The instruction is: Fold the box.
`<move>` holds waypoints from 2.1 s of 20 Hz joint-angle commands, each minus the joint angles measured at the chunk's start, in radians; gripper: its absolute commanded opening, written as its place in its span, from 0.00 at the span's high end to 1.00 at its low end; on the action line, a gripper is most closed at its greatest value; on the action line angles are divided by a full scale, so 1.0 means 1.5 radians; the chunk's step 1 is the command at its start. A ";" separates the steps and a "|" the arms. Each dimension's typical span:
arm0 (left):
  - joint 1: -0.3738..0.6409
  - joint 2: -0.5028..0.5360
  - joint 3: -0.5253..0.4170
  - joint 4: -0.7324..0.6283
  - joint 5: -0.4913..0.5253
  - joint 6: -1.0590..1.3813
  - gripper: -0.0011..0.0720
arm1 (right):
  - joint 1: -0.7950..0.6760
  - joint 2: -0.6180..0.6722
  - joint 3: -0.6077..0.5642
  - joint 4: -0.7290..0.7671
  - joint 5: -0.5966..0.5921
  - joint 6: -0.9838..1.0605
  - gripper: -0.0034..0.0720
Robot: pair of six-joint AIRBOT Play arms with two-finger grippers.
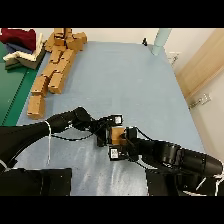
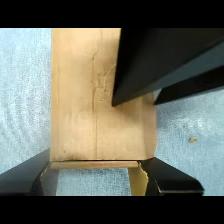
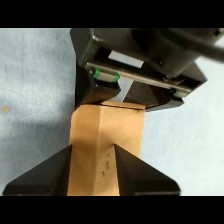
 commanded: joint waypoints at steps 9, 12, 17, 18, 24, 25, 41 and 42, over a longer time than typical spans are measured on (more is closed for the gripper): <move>0.001 0.000 0.000 0.000 0.000 0.000 0.27 | 0.004 -0.004 -0.003 -0.083 0.006 0.070 0.51; 0.001 0.000 0.000 0.000 0.000 0.000 0.27 | 0.004 0.000 -0.003 -0.083 0.007 0.069 0.51; 0.001 0.000 0.000 0.000 0.000 0.000 0.27 | 0.004 0.022 -0.003 -0.083 0.006 0.069 0.51; 0.001 0.000 0.000 0.000 0.000 0.000 0.27 | 0.004 0.023 -0.003 -0.083 0.004 0.069 0.51; 0.001 0.000 0.000 0.000 0.000 0.000 0.27 | 0.004 0.045 -0.003 -0.083 0.004 0.069 0.51; 0.001 0.000 0.000 0.000 0.000 0.000 0.27 | 0.004 0.051 -0.003 -0.083 0.004 0.069 0.51; 0.001 0.000 0.000 0.000 0.000 0.000 0.27 | 0.004 0.055 -0.003 -0.077 -0.018 0.069 0.75; 0.001 0.000 0.000 0.000 0.000 0.000 0.27 | 0.004 0.053 -0.003 -0.073 -0.018 0.069 0.75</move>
